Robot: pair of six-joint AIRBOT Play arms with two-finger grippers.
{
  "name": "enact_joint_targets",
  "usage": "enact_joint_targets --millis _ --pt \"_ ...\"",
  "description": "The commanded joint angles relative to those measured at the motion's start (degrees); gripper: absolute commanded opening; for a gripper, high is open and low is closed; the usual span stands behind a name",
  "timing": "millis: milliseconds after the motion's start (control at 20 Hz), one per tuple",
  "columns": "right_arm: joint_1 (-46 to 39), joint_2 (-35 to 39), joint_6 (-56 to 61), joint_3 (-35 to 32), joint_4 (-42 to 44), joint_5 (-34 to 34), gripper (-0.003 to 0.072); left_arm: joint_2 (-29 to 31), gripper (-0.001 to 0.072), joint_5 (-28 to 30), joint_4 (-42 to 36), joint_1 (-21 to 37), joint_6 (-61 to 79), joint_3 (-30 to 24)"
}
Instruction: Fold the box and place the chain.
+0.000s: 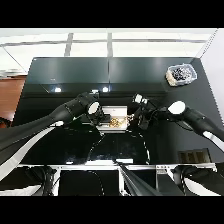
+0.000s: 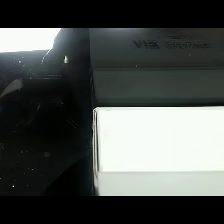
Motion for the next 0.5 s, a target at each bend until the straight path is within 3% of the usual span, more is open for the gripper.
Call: enact_joint_targets --millis 0,100,250,350,450 --pt "-1.6 10.47 14.32 0.04 -2.47 4.07 0.0019 -0.02 0.0031 0.02 0.0 0.02 0.0 0.04" --pt "-1.77 17.38 18.18 0.04 -1.33 7.1 0.002 -0.02 0.0031 0.02 0.0 0.02 0.0 0.04" --pt "-1.75 23.91 18.34 0.46 12.13 9.46 0.0019 -0.02 0.0031 0.02 0.0 0.02 0.0 0.04" --pt "-1.42 24.28 18.32 0.68 24.22 9.4 0.002 -0.02 0.0031 0.02 0.0 0.02 0.0 0.04" --pt "0.81 22.75 18.36 0.68 27.98 8.92 0.0029 -0.02 0.0031 0.0 0.0 0.02 0.0 0.04"
